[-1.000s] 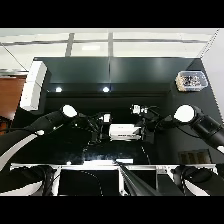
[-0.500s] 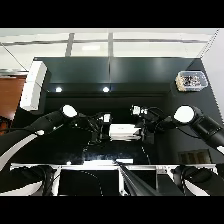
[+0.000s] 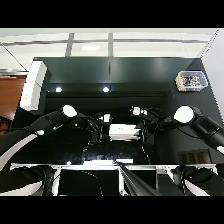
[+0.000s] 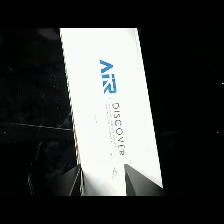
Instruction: Fold the box and place the chain.
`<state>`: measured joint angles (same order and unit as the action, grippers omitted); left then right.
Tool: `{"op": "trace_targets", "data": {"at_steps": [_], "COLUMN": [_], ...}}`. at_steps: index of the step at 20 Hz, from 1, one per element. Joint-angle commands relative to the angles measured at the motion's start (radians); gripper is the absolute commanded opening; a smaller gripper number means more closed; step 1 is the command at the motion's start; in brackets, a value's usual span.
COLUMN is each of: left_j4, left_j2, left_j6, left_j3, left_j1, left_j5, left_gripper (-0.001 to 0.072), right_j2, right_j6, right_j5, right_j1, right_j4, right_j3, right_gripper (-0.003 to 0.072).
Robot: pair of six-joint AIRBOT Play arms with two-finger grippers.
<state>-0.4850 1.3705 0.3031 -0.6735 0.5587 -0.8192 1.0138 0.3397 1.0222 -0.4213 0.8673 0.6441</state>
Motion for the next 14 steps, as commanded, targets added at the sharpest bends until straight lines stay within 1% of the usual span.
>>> {"op": "trace_targets", "data": {"at_steps": [1, 7, 12, 14], "left_j4": [0.000, 0.000, 0.000, 0.000], "left_j2": [0.001, 0.001, 0.001, 0.001], "left_j6": [0.000, 0.000, 0.000, 0.000], "left_j3": [0.000, 0.000, 0.000, 0.000], "left_j1": [0.000, 0.000, 0.000, 0.000], "left_j5": [0.000, 0.000, 0.000, 0.000], "left_gripper": [0.0275, 0.0275, 0.0275, 0.0275], "right_j2": [0.011, 0.017, -0.059, -0.097], "right_j6": [0.000, 0.006, 0.179, 0.317], "right_j5": [0.002, -0.014, 0.004, 0.069], "right_j1": [-0.001, 0.000, 0.037, 0.084], "right_j4": [0.001, -0.002, 0.004, -0.002], "right_j3": [-0.002, -0.005, 0.040, 0.050], "right_gripper": [0.0318, 0.0318, 0.0318, 0.0317]}}
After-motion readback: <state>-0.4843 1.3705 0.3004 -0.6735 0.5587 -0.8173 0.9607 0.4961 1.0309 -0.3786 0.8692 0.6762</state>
